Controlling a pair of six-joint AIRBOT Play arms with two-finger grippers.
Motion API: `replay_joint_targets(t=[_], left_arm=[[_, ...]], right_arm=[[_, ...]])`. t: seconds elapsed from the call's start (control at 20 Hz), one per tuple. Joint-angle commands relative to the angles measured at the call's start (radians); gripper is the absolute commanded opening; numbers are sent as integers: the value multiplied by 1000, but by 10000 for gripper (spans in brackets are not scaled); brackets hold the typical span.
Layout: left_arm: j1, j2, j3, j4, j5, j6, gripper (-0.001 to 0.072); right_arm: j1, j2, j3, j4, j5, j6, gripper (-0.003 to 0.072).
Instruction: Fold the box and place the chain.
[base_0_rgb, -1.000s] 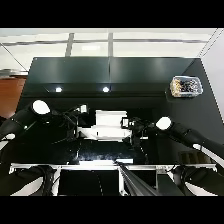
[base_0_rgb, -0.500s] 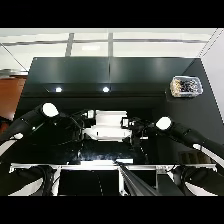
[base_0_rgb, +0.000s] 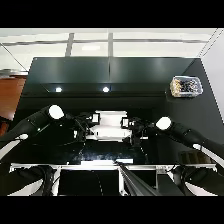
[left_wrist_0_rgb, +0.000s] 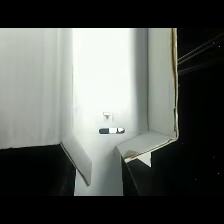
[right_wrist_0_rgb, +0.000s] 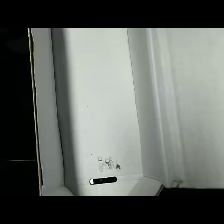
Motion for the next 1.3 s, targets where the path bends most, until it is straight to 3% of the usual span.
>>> replay_joint_targets(t=[0.0,0.05,0.15,0.3,0.4,0.65,1.25], left_arm=[[-5,4,0,0,-21,3,327],[-5,5,1,0,-31,3,326],[-5,5,3,-1,-59,-5,214],[-5,5,4,-5,-90,-10,210],[-5,4,4,-16,-87,-11,158],[-5,3,3,-99,-36,-11,162],[-6,-36,3,-187,-33,-11,162]], right_arm=[[0,0,0,0,0,0,553],[0,0,0,0,0,0,553],[0,0,0,0,0,0,553],[0,0,0,0,0,0,553],[0,0,0,0,0,0,553],[0,0,0,0,0,0,553],[0,0,0,0,0,0,553]])
